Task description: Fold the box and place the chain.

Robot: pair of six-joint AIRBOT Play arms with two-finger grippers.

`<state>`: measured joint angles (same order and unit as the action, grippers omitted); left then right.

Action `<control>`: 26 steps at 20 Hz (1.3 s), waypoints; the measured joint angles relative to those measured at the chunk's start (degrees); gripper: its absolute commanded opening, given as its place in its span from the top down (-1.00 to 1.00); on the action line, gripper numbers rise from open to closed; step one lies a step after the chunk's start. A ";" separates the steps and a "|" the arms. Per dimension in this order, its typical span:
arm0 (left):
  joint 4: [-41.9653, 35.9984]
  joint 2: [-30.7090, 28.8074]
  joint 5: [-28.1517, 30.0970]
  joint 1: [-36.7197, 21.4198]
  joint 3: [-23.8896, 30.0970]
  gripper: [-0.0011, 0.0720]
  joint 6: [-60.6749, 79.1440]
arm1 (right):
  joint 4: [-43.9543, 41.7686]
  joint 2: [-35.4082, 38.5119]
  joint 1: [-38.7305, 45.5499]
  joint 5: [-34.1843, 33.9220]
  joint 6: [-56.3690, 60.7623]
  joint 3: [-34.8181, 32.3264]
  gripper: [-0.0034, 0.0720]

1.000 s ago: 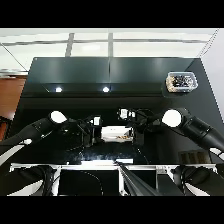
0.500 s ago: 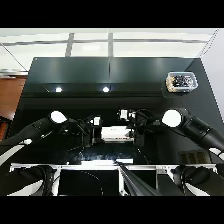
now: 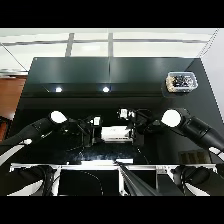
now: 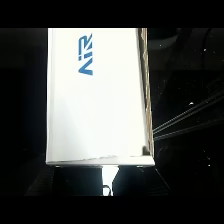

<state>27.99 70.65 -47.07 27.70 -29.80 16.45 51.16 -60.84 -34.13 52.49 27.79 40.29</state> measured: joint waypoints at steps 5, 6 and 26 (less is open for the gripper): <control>0.00 0.00 0.02 0.00 0.00 0.03 0.00 | -0.04 -0.11 0.00 0.02 1.70 0.00 0.09; 0.00 0.00 0.02 0.00 0.00 0.03 0.00 | -0.04 -0.11 0.00 0.02 1.86 0.00 0.09; 0.00 0.00 0.00 0.02 0.00 0.03 -0.07 | -1.95 1.01 3.48 5.53 17.90 2.36 0.90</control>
